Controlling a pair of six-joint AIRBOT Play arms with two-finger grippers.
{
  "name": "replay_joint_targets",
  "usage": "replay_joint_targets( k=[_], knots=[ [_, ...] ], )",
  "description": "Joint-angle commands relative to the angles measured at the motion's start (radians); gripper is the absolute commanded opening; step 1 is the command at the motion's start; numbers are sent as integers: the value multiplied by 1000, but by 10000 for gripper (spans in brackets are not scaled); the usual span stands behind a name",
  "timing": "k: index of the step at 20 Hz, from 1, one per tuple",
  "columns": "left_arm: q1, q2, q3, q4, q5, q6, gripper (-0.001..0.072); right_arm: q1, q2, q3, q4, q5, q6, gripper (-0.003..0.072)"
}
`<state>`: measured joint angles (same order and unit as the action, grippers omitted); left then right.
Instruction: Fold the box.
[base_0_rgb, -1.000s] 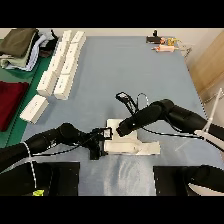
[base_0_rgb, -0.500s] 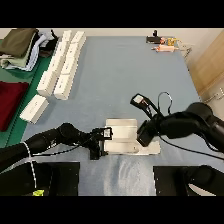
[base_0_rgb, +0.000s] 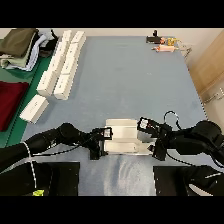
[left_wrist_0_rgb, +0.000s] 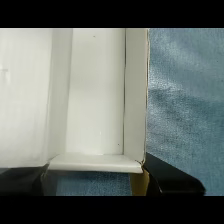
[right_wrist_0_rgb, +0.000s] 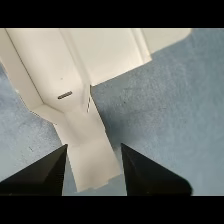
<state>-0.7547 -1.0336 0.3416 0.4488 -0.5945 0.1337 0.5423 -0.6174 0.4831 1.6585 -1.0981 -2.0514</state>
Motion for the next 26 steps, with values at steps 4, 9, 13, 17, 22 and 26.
replay_joint_targets(
  k=[4,9,13,17,22,26],
  knots=[
    [0,1,0,0,0,0,525,1,-99,-17,-24,90,-108,521],
    [0,1,0,0,0,0,525,0,-113,-14,-29,121,-108,520],
    [0,0,0,0,0,0,525,0,-113,-15,-29,133,-108,520],
    [0,1,0,0,0,0,525,0,-113,-15,-28,133,-108,519],
    [0,1,0,0,0,0,525,0,-113,-15,-28,134,-108,519],
    [0,1,0,0,0,0,525,0,-113,-15,-28,154,-108,519]
  ],
)
